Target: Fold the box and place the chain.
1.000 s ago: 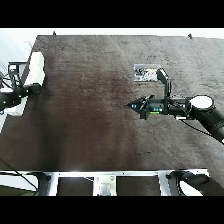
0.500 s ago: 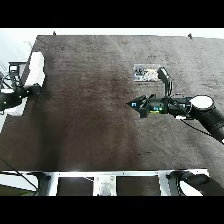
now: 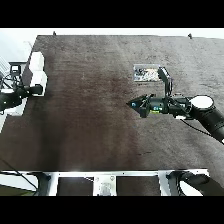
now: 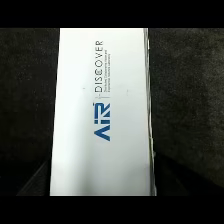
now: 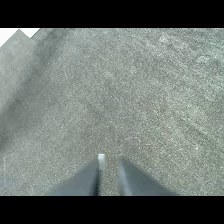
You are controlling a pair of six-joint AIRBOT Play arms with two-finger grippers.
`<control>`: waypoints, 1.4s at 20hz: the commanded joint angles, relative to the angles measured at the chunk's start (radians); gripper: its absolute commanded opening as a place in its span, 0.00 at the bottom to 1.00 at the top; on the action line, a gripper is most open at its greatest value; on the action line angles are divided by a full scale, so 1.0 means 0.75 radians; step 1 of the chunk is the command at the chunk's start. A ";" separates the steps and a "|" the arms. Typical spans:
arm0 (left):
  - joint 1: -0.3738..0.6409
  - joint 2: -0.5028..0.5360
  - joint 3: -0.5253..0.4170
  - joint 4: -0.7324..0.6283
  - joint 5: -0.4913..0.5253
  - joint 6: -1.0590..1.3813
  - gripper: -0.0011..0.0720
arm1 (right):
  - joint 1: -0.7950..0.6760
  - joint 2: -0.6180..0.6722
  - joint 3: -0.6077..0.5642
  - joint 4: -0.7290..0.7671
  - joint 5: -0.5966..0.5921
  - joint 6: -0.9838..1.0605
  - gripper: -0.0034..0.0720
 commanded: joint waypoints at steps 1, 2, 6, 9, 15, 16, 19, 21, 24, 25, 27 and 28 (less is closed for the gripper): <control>0.002 0.042 0.000 0.061 -0.003 0.001 1.00 | 0.001 0.001 -0.001 -0.001 0.002 0.005 0.32; 0.002 0.072 0.001 0.084 0.007 0.001 1.00 | 0.000 0.001 -0.001 -0.001 0.002 0.005 0.32; 0.002 0.205 0.001 0.095 -0.010 0.001 1.00 | 0.001 0.001 -0.001 -0.001 0.002 0.004 0.47; 0.002 0.333 0.001 0.094 -0.197 0.000 0.66 | 0.000 0.011 -0.001 0.001 0.003 0.004 0.07; 0.001 0.686 -0.034 -0.134 -0.480 0.158 0.04 | 0.000 0.328 -0.013 -0.112 -0.288 0.006 0.06; -0.002 0.760 -0.070 -0.254 -0.503 0.259 0.03 | 0.000 0.404 -0.036 -0.122 -0.379 0.005 0.06; -0.096 0.999 -0.231 -0.545 -0.474 0.637 0.03 | 0.000 0.640 -0.171 -0.123 -0.704 0.005 0.06; -0.193 1.166 -0.362 -0.643 -0.428 0.783 0.03 | 0.000 0.797 -0.301 -0.145 -0.872 0.004 0.06; -0.342 1.392 -0.594 -0.735 -0.316 0.877 0.03 | 0.000 1.009 -0.545 -0.262 -1.063 0.004 0.05; -0.398 1.464 -0.684 -0.751 -0.246 0.891 0.03 | 0.000 1.067 -0.627 -0.262 -1.127 0.004 0.05; -0.488 1.590 -0.841 -0.752 -0.135 0.899 0.03 | 0.000 1.163 -0.780 -0.261 -1.227 0.005 0.06; -0.517 1.640 -0.909 -0.755 -0.101 0.898 0.03 | 0.000 1.200 -0.844 -0.261 -1.243 0.005 0.06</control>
